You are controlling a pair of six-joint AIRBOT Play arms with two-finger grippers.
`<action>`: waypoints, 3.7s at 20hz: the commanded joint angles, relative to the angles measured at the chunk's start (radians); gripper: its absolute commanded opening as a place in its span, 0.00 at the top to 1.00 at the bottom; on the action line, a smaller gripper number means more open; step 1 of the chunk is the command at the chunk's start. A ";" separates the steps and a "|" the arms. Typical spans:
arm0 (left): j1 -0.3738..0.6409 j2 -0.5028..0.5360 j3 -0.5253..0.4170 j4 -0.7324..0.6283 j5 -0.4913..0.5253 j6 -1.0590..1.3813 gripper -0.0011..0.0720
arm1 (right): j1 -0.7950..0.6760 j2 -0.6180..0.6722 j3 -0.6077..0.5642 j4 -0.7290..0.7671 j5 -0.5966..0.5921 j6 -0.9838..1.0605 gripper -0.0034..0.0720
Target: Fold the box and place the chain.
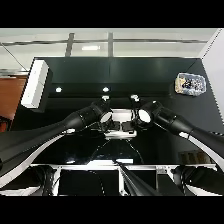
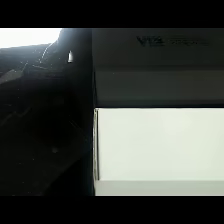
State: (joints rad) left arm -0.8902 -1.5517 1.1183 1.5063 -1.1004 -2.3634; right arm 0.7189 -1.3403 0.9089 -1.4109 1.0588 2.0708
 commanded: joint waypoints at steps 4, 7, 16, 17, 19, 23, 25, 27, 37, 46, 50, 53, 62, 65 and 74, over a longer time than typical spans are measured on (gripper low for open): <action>0.001 0.000 0.000 0.000 0.000 0.000 0.95 | 0.021 -0.013 0.015 -0.044 0.058 0.079 0.64; 0.001 0.000 0.000 0.000 -0.001 0.000 0.95 | 0.021 -0.014 0.015 -0.044 0.056 0.122 0.64; 0.001 0.000 0.000 0.000 0.000 0.000 0.95 | 0.020 -0.037 0.015 -0.030 0.037 0.162 0.64; 0.001 0.000 0.000 0.000 0.000 0.000 0.95 | 0.020 -0.037 0.015 -0.030 0.032 0.172 0.68; 0.001 0.000 0.000 0.000 -0.001 0.000 0.95 | 0.020 -0.038 0.015 -0.029 0.021 0.174 0.89; 0.001 -0.001 0.000 0.000 -0.001 0.000 0.95 | 0.020 -0.040 0.015 -0.006 0.021 0.178 0.94; 0.001 -0.001 0.000 0.000 -0.001 0.000 0.95 | 0.019 -0.040 0.015 0.001 0.021 0.179 0.69; 0.001 -0.001 0.000 0.000 0.000 0.000 0.95 | 0.017 -0.040 0.015 0.000 0.021 0.179 0.60; 0.001 -0.001 0.000 0.000 0.000 0.000 0.95 | 0.018 -0.040 0.015 0.000 0.016 0.179 0.94; 0.001 -0.001 0.000 0.000 0.000 0.000 0.95 | 0.007 0.066 0.015 -0.027 0.049 0.117 0.45; 0.001 -0.001 0.000 0.000 -0.001 0.000 0.95 | -0.023 0.272 0.015 -0.147 0.154 0.093 0.45; 0.001 -0.001 0.000 0.000 -0.001 0.000 0.95 | -0.067 0.413 0.014 -0.441 0.217 0.066 0.45; 0.001 -0.001 0.000 0.000 -0.001 0.000 0.95 | -0.688 0.285 -0.043 -0.588 -0.299 0.071 0.00; 0.001 -0.001 0.000 0.000 0.000 0.000 0.95 | -0.864 0.117 0.111 -0.333 -0.284 -0.101 0.00; 0.001 -0.001 0.000 0.000 -0.004 0.000 0.95 | -0.995 -0.430 0.877 -0.253 0.266 -0.069 0.01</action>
State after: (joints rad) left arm -0.8902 -1.5517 1.1183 1.5063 -1.1015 -2.3631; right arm -0.2462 -1.6318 1.6032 -1.6951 1.1797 1.9694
